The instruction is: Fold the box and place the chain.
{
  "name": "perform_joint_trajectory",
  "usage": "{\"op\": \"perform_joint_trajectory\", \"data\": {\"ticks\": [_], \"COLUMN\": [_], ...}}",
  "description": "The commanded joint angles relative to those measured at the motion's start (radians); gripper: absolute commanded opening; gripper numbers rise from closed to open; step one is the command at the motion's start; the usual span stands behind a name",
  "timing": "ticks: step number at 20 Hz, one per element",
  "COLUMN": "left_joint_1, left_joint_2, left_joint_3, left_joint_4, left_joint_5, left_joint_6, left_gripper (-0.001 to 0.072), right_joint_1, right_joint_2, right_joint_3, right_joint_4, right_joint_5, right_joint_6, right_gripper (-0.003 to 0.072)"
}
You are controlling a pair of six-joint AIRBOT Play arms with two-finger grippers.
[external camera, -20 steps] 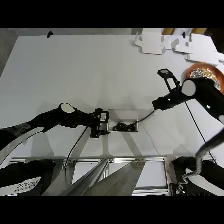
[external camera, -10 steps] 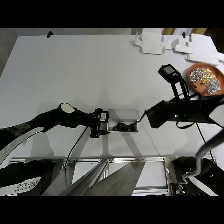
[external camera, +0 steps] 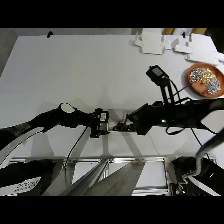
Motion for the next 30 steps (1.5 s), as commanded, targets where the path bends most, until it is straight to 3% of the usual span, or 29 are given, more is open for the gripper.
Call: {"op": "perform_joint_trajectory", "data": {"ticks": [1,3,5,6,10,15,16,18,20,21,23,30], "left_joint_1": [0.001,0.001,0.001,0.001,0.001,0.001,0.001,0.001,0.001,0.001,0.001,0.001], "left_joint_2": [0.001,0.001,0.001,0.001,0.001,0.001,0.001,0.001,0.001,0.001,0.001,0.001], "left_joint_3": [0.000,0.000,0.000,0.000,0.000,0.000,0.000,0.000,0.000,0.000,0.000,0.000], "left_joint_4": [0.000,0.000,0.000,0.000,0.000,0.000,0.000,0.000,0.000,0.000,0.001,0.001], "left_joint_5": [0.000,0.000,0.000,0.000,0.000,0.000,0.000,0.000,0.000,0.000,0.000,0.000], "left_joint_6": [0.000,0.000,0.000,0.000,0.000,0.000,0.000,0.000,0.000,0.000,0.000,0.000], "left_gripper": [0.0208,0.0208,0.0208,0.0208,0.0208,0.0208,0.0208,0.0208,0.0208,0.0208,0.0208,0.0208], "right_joint_1": [0.010,0.010,0.010,0.010,-0.021,-0.205,-0.246,-0.322,-0.372,-0.383,-0.386,-0.386], "right_joint_2": [-0.104,-0.171,-0.211,-0.213,-0.213,-0.222,-0.233,-0.272,-0.323,-0.343,-0.376,-0.455], "right_joint_3": [-0.017,-0.028,-0.028,-0.025,0.079,0.142,0.142,0.141,0.134,0.118,0.072,-0.062], "right_joint_4": [0.008,0.008,0.036,0.054,-0.026,-0.281,-0.344,-0.422,-0.435,-0.435,-0.442,-0.454], "right_joint_5": [-0.035,-0.024,-0.011,-0.011,-0.006,-0.012,-0.006,0.009,0.036,0.036,0.030,-0.067], "right_joint_6": [-0.019,-0.045,-0.077,-0.103,-0.120,-0.044,-0.015,0.051,0.050,0.049,0.045,0.046], "right_gripper": [0.0015,0.0024,0.0203,0.0229,0.0222,0.0128,0.0034,0.0033,0.0048,0.0105,0.0289,0.0298]}}
